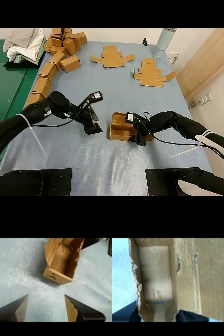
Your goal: Fold the box.
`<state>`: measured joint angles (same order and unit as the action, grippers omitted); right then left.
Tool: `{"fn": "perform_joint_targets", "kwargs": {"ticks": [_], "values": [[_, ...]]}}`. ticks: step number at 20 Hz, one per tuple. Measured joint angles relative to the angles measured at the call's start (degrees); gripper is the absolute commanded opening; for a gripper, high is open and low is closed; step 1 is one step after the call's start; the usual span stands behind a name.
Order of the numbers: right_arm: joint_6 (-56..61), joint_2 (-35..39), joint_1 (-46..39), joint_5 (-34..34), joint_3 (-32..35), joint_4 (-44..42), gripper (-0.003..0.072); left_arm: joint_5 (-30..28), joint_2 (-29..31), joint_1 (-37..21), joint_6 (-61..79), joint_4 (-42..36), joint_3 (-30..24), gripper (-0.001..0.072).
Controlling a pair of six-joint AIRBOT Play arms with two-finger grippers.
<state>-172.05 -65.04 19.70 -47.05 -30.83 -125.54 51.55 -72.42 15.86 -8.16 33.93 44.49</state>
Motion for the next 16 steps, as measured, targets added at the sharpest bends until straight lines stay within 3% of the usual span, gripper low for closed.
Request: {"fn": "perform_joint_targets", "kwargs": {"ticks": [6, 16], "values": [[0.0, 0.02, 0.0, 0.0, 0.0, -0.02, 0.0421, -1.16, -6.27, 3.56, 20.59, -8.98, -0.57, 0.0684], [-0.09, 0.0, 0.02, 0.0, 0.0, -0.02, 0.0421, -1.6, -9.01, 5.77, 27.69, -12.15, -0.68, 0.0684]]}}
